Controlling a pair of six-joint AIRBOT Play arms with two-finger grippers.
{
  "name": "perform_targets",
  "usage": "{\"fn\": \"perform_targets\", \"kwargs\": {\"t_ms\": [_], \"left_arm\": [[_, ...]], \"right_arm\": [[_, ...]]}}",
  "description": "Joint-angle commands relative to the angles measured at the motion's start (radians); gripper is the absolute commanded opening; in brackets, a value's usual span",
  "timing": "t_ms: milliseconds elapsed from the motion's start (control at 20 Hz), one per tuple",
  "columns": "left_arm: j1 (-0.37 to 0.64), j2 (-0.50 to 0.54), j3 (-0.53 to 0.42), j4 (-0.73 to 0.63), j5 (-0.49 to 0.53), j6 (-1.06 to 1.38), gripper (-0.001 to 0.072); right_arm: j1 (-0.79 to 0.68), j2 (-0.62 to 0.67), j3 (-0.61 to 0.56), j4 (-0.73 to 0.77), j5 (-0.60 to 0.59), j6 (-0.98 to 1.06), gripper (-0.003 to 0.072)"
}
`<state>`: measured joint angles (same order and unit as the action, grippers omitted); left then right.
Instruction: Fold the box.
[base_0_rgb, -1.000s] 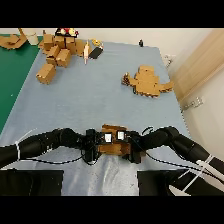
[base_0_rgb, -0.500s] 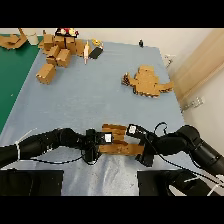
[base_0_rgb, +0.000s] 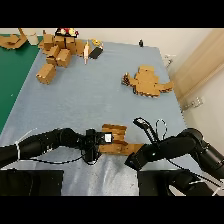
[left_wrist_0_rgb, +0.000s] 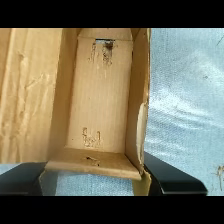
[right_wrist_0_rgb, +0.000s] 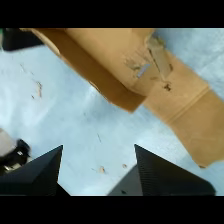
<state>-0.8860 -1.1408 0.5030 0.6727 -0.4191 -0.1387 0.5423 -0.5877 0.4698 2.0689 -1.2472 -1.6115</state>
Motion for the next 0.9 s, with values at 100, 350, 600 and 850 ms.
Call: {"fn": "perform_targets", "kwargs": {"t_ms": [100, 350, 600, 850], "left_arm": [[0.001, 0.000, 0.000, 0.000, 0.000, 0.001, 0.0589], [0.000, 0.000, 0.000, 0.000, 0.000, 0.000, 0.0589], [0.002, 0.000, 0.001, 0.003, 0.000, -0.013, 0.0589], [0.003, 0.016, 0.001, 0.003, -0.001, -0.017, 0.0589]], "right_arm": [[0.001, 0.001, 0.000, 0.057, 0.057, 0.355, 0.0492], [0.001, -0.009, 0.001, 0.066, 0.064, 0.500, 0.0004], [0.001, -0.010, 0.000, 0.067, 0.092, 0.505, 0.0004], [0.001, -0.010, 0.000, 0.066, 0.111, 0.505, 0.0005]]}}
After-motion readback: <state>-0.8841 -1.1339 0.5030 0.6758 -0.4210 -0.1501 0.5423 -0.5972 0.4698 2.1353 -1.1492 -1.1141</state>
